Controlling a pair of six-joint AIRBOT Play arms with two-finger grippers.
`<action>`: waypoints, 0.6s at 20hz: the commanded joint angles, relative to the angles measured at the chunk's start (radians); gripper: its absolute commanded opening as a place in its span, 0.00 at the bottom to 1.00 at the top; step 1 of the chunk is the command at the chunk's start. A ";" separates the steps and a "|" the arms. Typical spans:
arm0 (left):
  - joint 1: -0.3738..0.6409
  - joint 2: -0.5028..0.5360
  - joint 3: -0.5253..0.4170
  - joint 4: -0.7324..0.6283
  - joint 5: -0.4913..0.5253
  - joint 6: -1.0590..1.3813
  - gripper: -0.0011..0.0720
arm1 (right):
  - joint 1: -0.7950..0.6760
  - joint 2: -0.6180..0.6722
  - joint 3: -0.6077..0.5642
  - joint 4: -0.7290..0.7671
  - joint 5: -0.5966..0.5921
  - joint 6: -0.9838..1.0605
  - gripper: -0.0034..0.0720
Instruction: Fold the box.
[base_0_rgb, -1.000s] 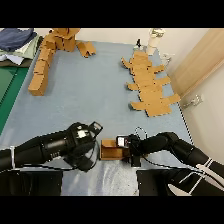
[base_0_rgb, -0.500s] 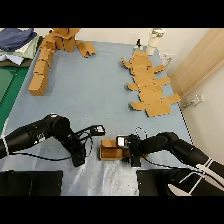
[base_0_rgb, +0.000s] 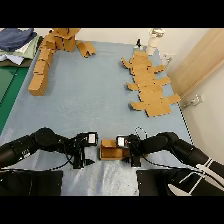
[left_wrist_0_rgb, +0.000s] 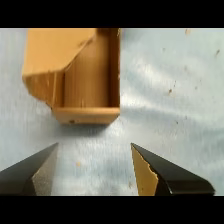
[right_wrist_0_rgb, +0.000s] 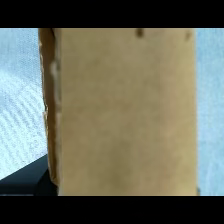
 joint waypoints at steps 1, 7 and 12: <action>-0.030 0.010 -0.038 -0.198 0.143 0.188 0.97 | 0.000 0.001 0.000 0.000 0.000 0.000 0.72; -0.031 -0.058 -0.035 -0.199 0.149 0.189 0.97 | 0.000 0.001 0.000 0.000 0.000 0.000 0.72; -0.058 -0.093 -0.028 -0.199 0.150 0.197 0.97 | 0.000 0.001 0.000 0.000 0.000 0.000 0.72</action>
